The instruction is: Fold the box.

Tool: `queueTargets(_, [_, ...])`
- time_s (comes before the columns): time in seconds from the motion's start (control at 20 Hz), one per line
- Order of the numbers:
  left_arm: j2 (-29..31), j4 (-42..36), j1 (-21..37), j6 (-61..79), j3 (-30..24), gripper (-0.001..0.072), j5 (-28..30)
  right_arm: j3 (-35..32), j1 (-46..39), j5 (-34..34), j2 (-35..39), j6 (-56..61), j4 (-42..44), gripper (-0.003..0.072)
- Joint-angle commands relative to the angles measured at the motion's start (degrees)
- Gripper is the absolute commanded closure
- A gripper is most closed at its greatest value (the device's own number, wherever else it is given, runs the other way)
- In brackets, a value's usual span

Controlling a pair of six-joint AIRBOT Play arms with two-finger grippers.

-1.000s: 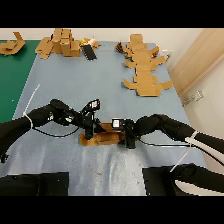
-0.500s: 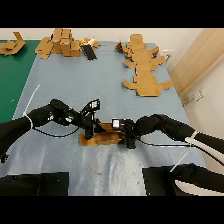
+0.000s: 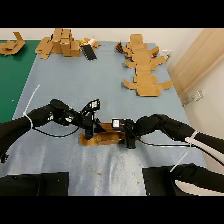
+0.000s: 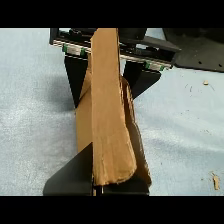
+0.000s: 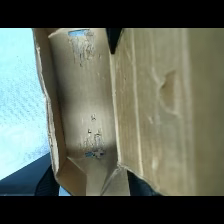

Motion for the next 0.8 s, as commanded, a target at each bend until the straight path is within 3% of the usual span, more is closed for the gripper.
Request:
queueTargets(0.0, [0.02,-2.89,0.02,0.02,-0.02,0.0698,0.9,0.04,0.02,-0.2,0.0,0.0,0.0,0.0185])
queueTargets(0.3, [0.02,-6.29,0.02,-0.79,-0.02,0.0698,0.79,0.04,0.09,-0.2,0.0,0.0,0.02,0.0185])
queueTargets(0.5, [0.04,-5.99,0.5,-9.75,-0.02,0.0695,0.83,0.04,0.09,-0.22,0.0,0.0,0.04,0.0185])
queueTargets(0.6, [0.04,-6.29,1.07,-11.02,-0.02,0.0232,0.94,0.04,0.09,-0.22,0.0,0.0,0.04,0.0185])
queueTargets(0.75, [0.04,-6.03,1.77,-13.46,-0.02,0.0209,0.76,0.04,0.09,-0.22,0.0,0.02,0.04,0.0185])
